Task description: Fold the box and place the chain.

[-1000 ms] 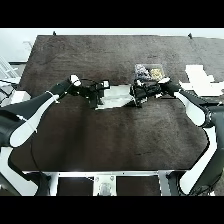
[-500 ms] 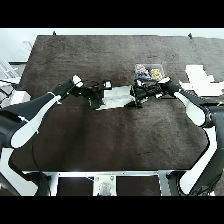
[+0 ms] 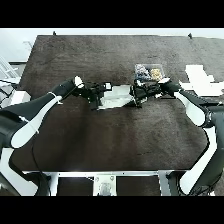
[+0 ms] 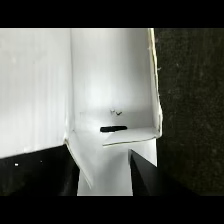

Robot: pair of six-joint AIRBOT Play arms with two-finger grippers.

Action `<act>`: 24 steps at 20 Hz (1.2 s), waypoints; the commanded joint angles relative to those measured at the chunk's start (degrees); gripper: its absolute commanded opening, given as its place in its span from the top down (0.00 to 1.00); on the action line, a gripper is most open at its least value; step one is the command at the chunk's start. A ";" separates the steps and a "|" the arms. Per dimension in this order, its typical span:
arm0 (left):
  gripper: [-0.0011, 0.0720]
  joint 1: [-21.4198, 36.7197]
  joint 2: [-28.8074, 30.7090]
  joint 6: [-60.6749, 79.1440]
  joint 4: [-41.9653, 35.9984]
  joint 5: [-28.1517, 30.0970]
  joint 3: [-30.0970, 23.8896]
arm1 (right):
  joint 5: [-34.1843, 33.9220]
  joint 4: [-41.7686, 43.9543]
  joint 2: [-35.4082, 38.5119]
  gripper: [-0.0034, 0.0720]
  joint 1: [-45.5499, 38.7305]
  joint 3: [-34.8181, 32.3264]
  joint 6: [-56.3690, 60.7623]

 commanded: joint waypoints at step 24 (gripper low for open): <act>0.80 0.02 -1.16 10.19 -17.79 4.15 0.02 | 0.09 -0.11 0.02 0.28 -0.04 0.02 -0.02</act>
